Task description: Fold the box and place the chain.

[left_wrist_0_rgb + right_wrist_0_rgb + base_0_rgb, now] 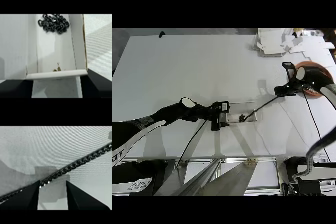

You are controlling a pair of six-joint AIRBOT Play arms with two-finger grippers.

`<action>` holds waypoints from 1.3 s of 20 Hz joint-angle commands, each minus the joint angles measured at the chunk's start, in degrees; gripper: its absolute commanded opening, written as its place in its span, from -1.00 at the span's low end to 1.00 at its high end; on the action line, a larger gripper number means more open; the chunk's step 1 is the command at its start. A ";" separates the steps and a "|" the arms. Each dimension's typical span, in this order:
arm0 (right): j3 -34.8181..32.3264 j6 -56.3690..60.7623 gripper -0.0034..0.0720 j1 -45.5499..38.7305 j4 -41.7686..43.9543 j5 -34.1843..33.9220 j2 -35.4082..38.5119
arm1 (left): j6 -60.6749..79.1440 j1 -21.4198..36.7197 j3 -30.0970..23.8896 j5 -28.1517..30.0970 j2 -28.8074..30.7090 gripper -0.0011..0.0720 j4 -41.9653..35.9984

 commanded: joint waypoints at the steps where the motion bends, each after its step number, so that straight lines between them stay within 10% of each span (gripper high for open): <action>1: 0.07 0.15 -0.09 0.07 -0.26 -0.15 -1.31 | 0.00 0.02 -0.02 0.00 0.02 -0.27 0.00; 6: 0.07 -1.16 -0.87 0.07 -0.26 1.64 -0.81 | 0.00 0.00 -0.02 0.02 0.02 -0.27 0.02; 26: 0.04 -10.58 -0.86 12.66 24.30 20.74 43.32 | 0.00 0.02 -0.02 0.00 0.02 -0.27 0.02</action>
